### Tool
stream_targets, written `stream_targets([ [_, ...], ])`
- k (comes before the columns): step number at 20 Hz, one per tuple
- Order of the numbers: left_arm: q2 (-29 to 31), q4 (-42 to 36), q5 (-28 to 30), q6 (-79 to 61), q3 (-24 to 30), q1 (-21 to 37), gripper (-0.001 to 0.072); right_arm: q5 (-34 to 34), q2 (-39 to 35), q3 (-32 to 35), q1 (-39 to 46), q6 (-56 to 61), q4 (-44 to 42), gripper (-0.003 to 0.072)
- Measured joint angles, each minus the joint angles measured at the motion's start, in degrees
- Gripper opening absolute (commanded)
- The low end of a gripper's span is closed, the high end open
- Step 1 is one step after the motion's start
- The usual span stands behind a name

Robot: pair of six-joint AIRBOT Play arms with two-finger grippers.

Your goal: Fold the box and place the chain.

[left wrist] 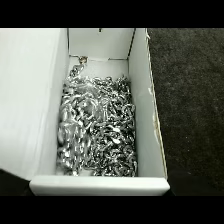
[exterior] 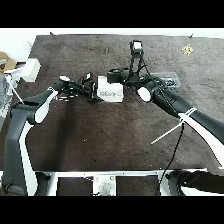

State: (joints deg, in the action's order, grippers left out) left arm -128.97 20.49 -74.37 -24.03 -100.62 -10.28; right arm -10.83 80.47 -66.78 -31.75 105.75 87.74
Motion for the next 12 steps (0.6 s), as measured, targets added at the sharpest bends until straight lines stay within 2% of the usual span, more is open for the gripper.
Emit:
stream_targets([
  [3, 0.0, 0.0, 0.0, -0.02, 0.0, 0.0, 0.0401, -5.53, 0.79, -3.52, 2.86, -5.62, 1.16, 0.0233],
  [5, 0.0, 0.0, 0.0, -0.02, 0.0, 0.0, 0.0401, -11.13, 1.79, -7.43, 6.29, -14.71, -2.93, 0.0214],
  [9, 0.0, 0.0, 0.0, -0.02, 0.0, 0.0, 0.0401, -23.17, 6.78, -15.43, 16.52, -39.78, -23.96, 0.0213],
  [12, 0.0, 0.0, 0.0, -0.02, 0.0, 0.0, 0.0401, -30.42, 13.0, -20.22, 22.93, -53.77, -37.81, 0.0213],
])
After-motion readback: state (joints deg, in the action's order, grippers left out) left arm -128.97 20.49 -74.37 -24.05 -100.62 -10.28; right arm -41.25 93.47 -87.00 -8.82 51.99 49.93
